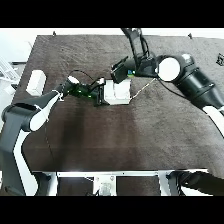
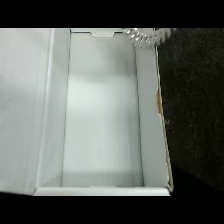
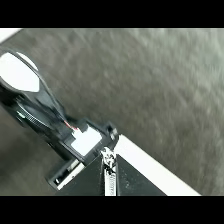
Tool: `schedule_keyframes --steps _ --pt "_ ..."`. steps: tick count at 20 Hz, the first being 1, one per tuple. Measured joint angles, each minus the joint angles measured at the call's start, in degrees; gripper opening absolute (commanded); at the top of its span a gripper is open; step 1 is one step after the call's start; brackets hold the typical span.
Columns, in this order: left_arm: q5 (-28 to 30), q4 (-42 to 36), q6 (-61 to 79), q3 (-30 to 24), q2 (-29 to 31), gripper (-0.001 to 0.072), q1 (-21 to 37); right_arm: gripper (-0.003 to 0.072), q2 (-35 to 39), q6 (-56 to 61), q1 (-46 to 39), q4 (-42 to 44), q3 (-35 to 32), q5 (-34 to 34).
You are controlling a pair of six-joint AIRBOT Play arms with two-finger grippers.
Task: Fold the box and place the chain.
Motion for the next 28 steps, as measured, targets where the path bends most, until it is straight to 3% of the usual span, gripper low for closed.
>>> schedule_keyframes --steps 9,10,11,12,19,21,23,28 --pt "0.0 0.0 0.0 0.0 0.0 0.0358 0.0 0.0012 -8.9 1.5 -3.9 0.1 -8.7 -8.0" --pt "0.0 0.0 0.0 0.0 0.0 0.0358 0.0 0.0098 -9.7 1.4 -4.1 0.2 -9.0 -8.2" --pt "0.0 0.0 0.0 0.0 0.0 0.0358 0.0 0.0345 -10.5 1.5 -4.3 0.1 -9.2 -8.4" --pt "0.0 0.0 0.0 0.0 0.0 0.0358 0.0 0.048 -11.0 1.5 -4.6 0.1 -9.3 -8.6" --pt "0.0 0.0 0.0 0.0 0.0 0.0358 0.0 0.0497 -10.7 1.6 -9.6 -0.1 -9.5 -5.8" --pt "0.0 0.0 0.0 0.0 0.0 0.0358 0.0 0.0499 -10.3 1.7 -13.4 -0.5 -9.6 -4.5" --pt "0.0 0.0 0.0 0.0 0.0 0.0358 0.0 0.0567 -10.2 3.0 -18.4 -0.5 -9.6 -4.2" --pt "0.0 0.0 0.0 0.0 0.0 0.0358 0.0 0.0571 -13.1 7.5 -31.5 3.4 -9.6 -8.3"
